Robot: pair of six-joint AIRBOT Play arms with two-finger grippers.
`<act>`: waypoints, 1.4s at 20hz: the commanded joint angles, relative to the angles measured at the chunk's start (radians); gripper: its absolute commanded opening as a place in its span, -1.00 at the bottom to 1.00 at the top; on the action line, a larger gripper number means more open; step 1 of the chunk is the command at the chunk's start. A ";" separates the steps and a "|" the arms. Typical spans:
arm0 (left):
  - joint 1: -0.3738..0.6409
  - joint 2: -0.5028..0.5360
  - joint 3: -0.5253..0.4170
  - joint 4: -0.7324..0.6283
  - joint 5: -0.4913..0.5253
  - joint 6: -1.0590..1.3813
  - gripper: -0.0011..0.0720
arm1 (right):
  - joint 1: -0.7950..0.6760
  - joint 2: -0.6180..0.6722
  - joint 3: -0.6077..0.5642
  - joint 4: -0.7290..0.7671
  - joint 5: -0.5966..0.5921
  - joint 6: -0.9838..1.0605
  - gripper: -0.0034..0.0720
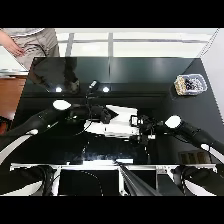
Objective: Fold the box and place the chain.
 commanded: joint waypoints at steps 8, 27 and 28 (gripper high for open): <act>-0.002 -0.116 0.155 0.568 -0.051 -0.335 -0.89 | 0.001 0.000 0.000 0.000 0.002 -0.001 -0.54; 0.230 0.251 -0.122 0.551 -0.360 0.251 -0.39 | 0.001 0.000 0.000 0.000 0.002 -0.001 -0.54; 0.210 0.241 -0.123 0.579 -0.328 0.325 0.39 | 0.001 0.000 0.000 0.000 0.002 -0.001 -0.54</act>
